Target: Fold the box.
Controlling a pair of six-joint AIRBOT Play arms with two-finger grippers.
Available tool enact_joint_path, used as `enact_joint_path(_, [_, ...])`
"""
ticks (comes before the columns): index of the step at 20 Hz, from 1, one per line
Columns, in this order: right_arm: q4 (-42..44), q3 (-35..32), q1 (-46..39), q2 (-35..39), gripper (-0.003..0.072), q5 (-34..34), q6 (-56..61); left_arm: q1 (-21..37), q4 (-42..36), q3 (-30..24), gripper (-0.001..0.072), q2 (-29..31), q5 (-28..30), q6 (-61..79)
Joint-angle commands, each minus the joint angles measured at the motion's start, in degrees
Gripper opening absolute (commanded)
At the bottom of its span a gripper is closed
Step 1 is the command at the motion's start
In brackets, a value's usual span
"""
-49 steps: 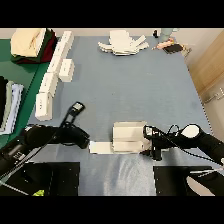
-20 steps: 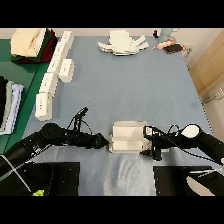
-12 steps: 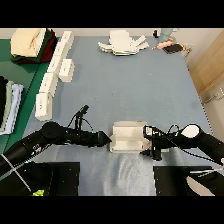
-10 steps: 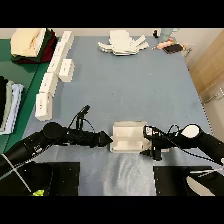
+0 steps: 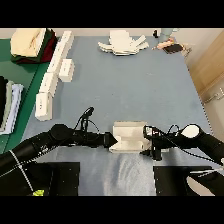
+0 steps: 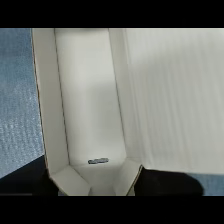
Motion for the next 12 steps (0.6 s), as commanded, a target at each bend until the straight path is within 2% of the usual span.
enact_joint_path(1, [0.0, 0.02, -0.02, 0.0, 0.0589, 0.0, 0.02, -0.24, -0.11, 0.61, 0.0673, -0.31, 1.18, 0.11])
enact_joint_path(7, [0.0, 0.02, -0.02, 0.0, 0.0589, 0.0, 0.02, -0.44, 0.28, 1.01, 0.0643, -0.72, 0.98, -0.37])
enact_joint_path(8, [0.0, 0.02, -0.02, 0.0, 0.0589, 0.0, 0.02, -1.03, 1.07, 1.81, 0.0604, -0.72, 1.44, -0.44])
enact_joint_path(10, [0.0, 0.02, -0.02, 0.0, 0.0589, 0.02, 0.02, -2.75, 7.54, 3.76, 0.0586, -0.74, 2.29, -6.05])
enact_joint_path(12, [0.0, 0.02, -0.02, 0.0, 0.0589, 0.0, 0.04, -4.24, 19.15, 5.09, 0.0586, -0.74, 1.46, -18.38])
